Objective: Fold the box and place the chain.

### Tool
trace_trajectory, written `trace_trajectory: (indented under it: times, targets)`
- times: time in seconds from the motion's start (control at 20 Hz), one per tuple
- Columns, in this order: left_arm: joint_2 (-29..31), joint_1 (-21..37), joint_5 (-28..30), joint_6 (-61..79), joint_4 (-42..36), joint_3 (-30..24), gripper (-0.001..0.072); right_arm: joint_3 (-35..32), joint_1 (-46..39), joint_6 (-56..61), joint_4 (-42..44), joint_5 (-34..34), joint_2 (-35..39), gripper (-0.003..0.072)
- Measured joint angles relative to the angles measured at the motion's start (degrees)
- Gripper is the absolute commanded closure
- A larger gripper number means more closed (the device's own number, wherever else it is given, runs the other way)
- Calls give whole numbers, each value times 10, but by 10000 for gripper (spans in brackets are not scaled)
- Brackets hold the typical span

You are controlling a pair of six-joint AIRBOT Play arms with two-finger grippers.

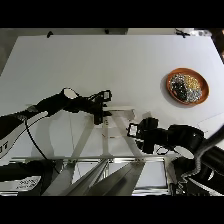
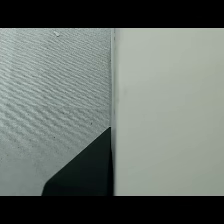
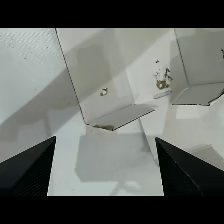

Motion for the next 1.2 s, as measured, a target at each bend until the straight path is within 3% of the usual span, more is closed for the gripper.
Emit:
trace_trajectory:
  times: [0.5,0.75,1.2]
  targets:
    - [0,0,0,0,0,0,700,-1,0,-3,1,-9,-4,-16]
    - [0,0,0,0,0,0,700,-3,0,-43,1,-14,-50,-17]
    - [0,0,0,0,0,0,700,-3,0,-63,-13,-124,-132,9]
